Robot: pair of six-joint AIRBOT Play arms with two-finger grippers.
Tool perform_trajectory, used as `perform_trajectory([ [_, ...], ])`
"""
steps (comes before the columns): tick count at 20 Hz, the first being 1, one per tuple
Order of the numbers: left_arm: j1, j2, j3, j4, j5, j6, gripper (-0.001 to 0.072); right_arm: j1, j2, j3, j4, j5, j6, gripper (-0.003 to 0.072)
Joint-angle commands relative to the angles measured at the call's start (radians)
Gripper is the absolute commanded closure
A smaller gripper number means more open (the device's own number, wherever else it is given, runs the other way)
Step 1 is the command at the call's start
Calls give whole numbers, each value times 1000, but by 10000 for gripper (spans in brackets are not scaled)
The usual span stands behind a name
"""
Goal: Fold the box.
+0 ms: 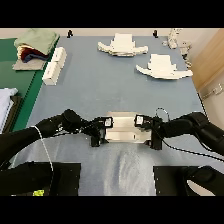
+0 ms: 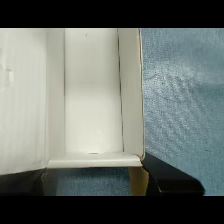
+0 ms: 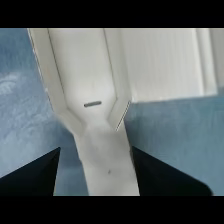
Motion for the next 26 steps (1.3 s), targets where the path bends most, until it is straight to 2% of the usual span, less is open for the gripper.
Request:
perform_trajectory([
  [1, 1, 0, 1, 0, -1, 0, 243, 0, 119, 22, -30, -212, 486, -11],
  [2, 1, 0, 1, 0, -1, 0, 243, 0, 134, 21, 85, -210, 628, 106],
  [3, 1, 0, 1, 0, -1, 0, 242, 0, 132, 17, 245, -177, 723, 291],
  [4, 1, 0, 1, 0, -1, 0, 243, 0, 117, 7, 400, -107, 727, 330],
  [5, 1, 0, 1, 0, -1, 0, 243, 9, 89, 0, 527, -6, 726, 330],
  [6, 1, 0, 1, 0, -1, 0, 243, 29, 56, 3, 570, 106, 729, 330],
  [8, 1, 0, 1, 0, -1, 0, 243, 47, -32, 31, 572, 294, 763, 331],
  [10, 1, 0, 1, 0, -1, 0, 243, 40, -137, 94, 570, 370, 778, 349],
  [13, 1, 0, 1, 0, -2, 0, 243, 40, -292, 204, 545, 359, 778, 350],
  [17, 1, 0, 1, 0, -1, 0, 242, 41, -433, 246, 534, 355, 778, 350],
  [21, 1, 0, 1, 0, -1, 0, 243, 41, -497, 245, 534, 320, 777, 349],
  [26, 1, 0, 1, 0, -1, 0, 243, 41, -506, 246, 534, 316, 777, 349],
])
